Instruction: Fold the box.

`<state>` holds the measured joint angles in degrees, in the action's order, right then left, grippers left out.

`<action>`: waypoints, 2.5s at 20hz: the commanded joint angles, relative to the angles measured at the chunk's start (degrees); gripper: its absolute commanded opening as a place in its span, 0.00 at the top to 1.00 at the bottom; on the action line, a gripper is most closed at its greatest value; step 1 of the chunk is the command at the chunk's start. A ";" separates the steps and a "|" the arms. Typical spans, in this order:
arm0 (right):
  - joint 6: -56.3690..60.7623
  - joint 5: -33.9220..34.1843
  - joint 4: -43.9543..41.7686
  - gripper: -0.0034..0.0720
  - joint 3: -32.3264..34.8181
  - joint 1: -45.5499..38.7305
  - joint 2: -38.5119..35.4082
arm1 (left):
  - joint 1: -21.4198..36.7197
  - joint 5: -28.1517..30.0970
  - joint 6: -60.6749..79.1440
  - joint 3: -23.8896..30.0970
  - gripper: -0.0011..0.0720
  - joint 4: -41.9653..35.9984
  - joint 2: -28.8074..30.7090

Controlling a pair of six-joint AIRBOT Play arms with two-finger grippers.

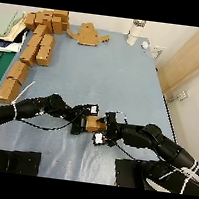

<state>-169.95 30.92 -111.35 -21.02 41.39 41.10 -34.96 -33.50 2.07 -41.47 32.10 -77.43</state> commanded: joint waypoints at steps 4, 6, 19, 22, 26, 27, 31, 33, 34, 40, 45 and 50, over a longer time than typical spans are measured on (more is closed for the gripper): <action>2.14 -0.48 2.47 0.42 0.04 1.05 -0.13 | 0.04 -0.02 0.04 0.00 0.39 0.02 0.02; 4.37 -0.48 4.39 0.59 0.04 2.25 -0.11 | 0.04 -0.04 0.04 0.00 0.39 0.04 0.02; 6.03 0.46 5.07 0.66 0.02 2.69 -5.60 | 0.04 -0.02 0.04 0.00 0.39 0.02 0.04; 6.67 0.33 5.05 0.66 0.02 2.69 -6.32 | 0.04 -0.04 0.04 0.00 0.39 0.02 0.04; 6.67 -0.79 5.09 0.70 0.02 2.67 -6.54 | 0.04 -0.04 0.04 0.00 0.39 0.02 0.04; 6.67 -1.22 5.14 0.74 0.02 2.64 -6.54 | 0.04 -0.02 0.04 0.00 0.39 0.02 0.02; 7.39 -1.88 5.73 0.74 0.02 2.64 -6.10 | 0.04 -0.02 0.04 0.00 0.39 0.02 0.04; 8.17 -1.53 5.70 0.74 0.02 2.67 -5.27 | 0.04 -0.04 0.04 0.00 0.39 0.04 0.04; 8.15 -1.49 5.70 0.74 0.02 2.69 -4.79 | 0.04 -0.02 0.04 0.00 0.39 0.02 0.02; 8.15 1.33 4.37 0.74 0.04 2.69 -3.91 | 0.04 -0.02 0.04 0.00 0.39 0.02 0.02; 8.17 4.63 1.79 0.74 0.04 2.69 -3.89 | 0.04 -0.02 0.04 0.00 0.39 0.02 0.02; 12.61 4.52 -0.28 0.74 0.02 2.69 -3.91 | 0.04 -0.02 0.04 0.00 0.39 0.02 0.02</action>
<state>-159.94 35.03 -109.73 -20.99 44.01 37.15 -34.96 -33.54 2.13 -41.47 32.12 -77.41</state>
